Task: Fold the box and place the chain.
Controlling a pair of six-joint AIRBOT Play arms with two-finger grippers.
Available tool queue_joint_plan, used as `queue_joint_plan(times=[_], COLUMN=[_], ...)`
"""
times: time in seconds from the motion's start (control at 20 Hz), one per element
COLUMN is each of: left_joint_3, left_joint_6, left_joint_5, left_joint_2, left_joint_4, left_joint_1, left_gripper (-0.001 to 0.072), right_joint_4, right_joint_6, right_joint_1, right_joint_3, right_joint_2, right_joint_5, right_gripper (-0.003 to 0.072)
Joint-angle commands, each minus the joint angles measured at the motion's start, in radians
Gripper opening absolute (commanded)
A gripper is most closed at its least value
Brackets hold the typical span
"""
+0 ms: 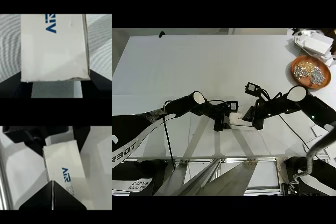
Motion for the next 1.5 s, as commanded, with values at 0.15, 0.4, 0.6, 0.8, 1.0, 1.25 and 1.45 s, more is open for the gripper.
queue_joint_plan(times=[0.15,0.4,0.6,0.8,1.0,1.25,1.45], left_joint_3=[0.000,0.000,0.000,0.000,0.000,0.000,0.000], left_joint_6=[0.000,0.000,0.000,0.000,0.000,0.000,0.000], left_joint_5=[0.001,0.000,0.001,0.001,0.000,0.000,0.000], left_joint_2=[0.001,0.001,0.001,0.001,0.001,0.001,0.001], left_joint_4=[0.000,0.000,0.000,0.000,0.000,0.000,0.000], left_joint_1=[0.000,0.000,0.000,0.000,0.000,0.000,0.000], left_gripper=[0.0134,0.0134,0.0134,0.0134,0.0134,0.0134,0.0134], right_joint_4=[0.290,0.284,0.274,0.264,0.252,0.267,0.246], right_joint_6=[-0.175,-0.195,-0.195,-0.196,-0.199,-0.200,-0.186], right_joint_1=[-0.034,-0.034,-0.034,-0.034,-0.034,-0.034,-0.034], right_joint_3=[-0.184,-0.213,-0.230,-0.257,-0.275,-0.274,-0.235], right_joint_2=[0.002,0.001,0.001,-0.023,-0.074,-0.057,0.014], right_joint_5=[-0.112,-0.120,-0.167,-0.166,-0.170,-0.176,-0.184], right_gripper=[0.0008,0.0008,0.0008,0.0008,0.0008,0.0009,0.0011])
